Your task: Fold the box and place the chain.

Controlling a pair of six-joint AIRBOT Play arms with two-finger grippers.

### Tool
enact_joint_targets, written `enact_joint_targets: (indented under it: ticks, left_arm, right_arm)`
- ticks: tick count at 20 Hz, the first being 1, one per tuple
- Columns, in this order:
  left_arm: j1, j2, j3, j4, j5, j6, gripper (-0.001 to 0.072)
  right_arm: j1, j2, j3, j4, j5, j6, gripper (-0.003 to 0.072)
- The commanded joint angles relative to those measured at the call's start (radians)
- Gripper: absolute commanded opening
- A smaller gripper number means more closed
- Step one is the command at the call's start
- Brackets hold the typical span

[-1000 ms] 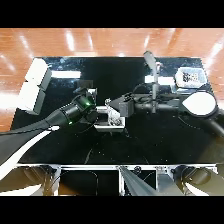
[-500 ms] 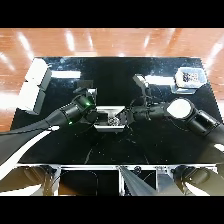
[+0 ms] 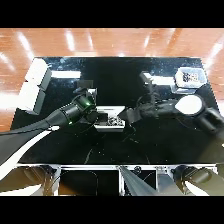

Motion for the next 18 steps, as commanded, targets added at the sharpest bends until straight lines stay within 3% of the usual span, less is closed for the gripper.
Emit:
enact_joint_targets:
  ticks: [1,4,5,7,8,14,18]
  left_arm:
    - [-0.001,0.0,0.006,-0.006,-0.002,0.0,0.0026]
    - [0.0,0.0,0.017,-0.032,-0.001,0.0,0.0044]
    - [0.0,0.0,0.024,-0.039,0.002,0.001,0.0147]
    - [-0.001,0.001,0.043,-0.051,0.009,0.001,0.0471]
    - [-0.001,0.001,0.057,-0.052,0.023,0.001,0.0547]
    - [0.0,0.023,0.186,-0.047,0.256,0.151,0.0559]
    - [0.001,0.172,0.178,0.008,0.395,0.295,0.0553]
  right_arm:
    - [-0.15,0.1,0.008,-0.08,0.153,0.003,0.0695]
    - [-0.296,0.163,0.005,-0.124,0.28,0.005,0.0694]
    - [-0.33,0.169,0.004,-0.129,0.312,0.004,0.0695]
    - [-0.366,0.169,0.002,-0.14,0.349,0.004,0.0694]
    - [-0.366,0.169,0.001,-0.153,0.356,0.004,0.0694]
    - [-0.366,0.169,0.0,-0.15,0.366,0.005,0.0696]
    - [-0.324,0.167,0.008,-0.114,0.295,0.026,0.0696]
